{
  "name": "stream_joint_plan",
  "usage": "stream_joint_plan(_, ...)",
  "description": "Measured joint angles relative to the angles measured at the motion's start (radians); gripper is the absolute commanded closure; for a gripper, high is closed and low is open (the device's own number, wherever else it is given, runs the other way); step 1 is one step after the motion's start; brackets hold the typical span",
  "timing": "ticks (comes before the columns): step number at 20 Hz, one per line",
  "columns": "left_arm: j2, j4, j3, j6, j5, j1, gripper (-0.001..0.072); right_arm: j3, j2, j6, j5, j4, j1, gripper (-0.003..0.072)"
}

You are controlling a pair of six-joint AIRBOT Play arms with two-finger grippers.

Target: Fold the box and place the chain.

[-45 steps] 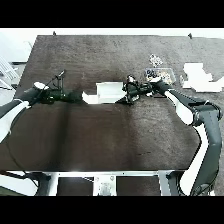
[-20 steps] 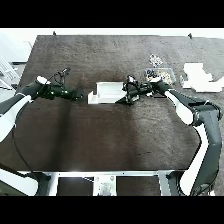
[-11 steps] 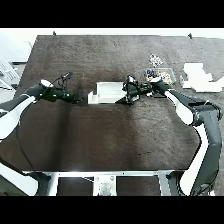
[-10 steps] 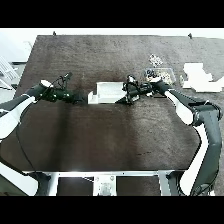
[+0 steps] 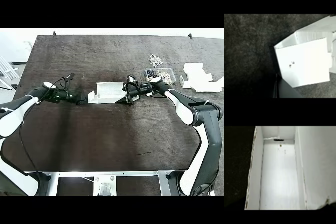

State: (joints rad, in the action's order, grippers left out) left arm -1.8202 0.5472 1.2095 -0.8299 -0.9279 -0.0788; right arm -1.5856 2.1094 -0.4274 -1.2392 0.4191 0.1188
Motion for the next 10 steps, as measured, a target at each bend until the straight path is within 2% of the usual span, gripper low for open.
stream_joint_plan(10,0.014,-0.085,0.006,0.068,-0.035,-0.002,0.0691,0.000,0.000,0.000,0.000,0.000,0.000,0.0105)
